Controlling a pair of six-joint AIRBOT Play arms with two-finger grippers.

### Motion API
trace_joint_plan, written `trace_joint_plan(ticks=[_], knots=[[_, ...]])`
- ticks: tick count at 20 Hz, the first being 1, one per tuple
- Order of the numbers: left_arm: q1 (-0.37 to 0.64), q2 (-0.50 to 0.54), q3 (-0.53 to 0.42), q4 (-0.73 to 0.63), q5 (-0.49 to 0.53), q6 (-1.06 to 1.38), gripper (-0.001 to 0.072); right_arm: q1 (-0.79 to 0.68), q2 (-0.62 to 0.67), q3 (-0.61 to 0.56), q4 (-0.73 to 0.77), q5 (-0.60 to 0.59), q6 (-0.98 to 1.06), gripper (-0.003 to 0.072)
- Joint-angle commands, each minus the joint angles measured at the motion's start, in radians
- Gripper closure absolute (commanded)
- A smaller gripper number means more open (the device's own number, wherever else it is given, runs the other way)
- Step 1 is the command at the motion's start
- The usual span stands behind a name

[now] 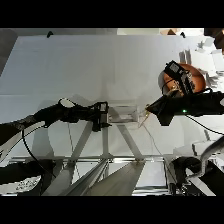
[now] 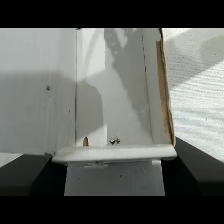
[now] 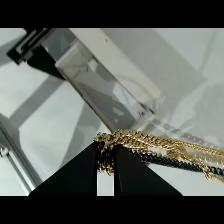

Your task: Fold the box and place the chain.

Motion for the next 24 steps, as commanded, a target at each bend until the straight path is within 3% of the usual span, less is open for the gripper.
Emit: trace_joint_plan(ticks=[1, 11, 14, 18, 24], knots=[[0.0, 0.0, 0.0, 0.0, 0.0, 0.0, 0.0497, 0.001, 0.0, -0.015, 0.085, -0.044, -0.05, 0.0661], [0.0, 0.0, 0.0, 0.0, 0.0, 0.0, 0.0497, 0.001, -0.032, -0.056, 0.266, -0.068, -0.215, 0.0661], [0.0, 0.0, 0.0, 0.0, 0.0, 0.0, 0.0497, 0.001, -0.033, -0.105, 0.286, -0.135, -0.258, 0.0661], [0.0, 0.0, 0.0, 0.0, 0.0, 0.0, 0.0497, 0.001, -0.033, -0.16, 0.48, -0.212, -0.37, 0.0661], [0.0, 0.0, 0.0, 0.0, 0.0, 0.0, 0.0497, 0.001, -0.033, -0.196, 0.475, -0.181, -0.381, 0.0661]])
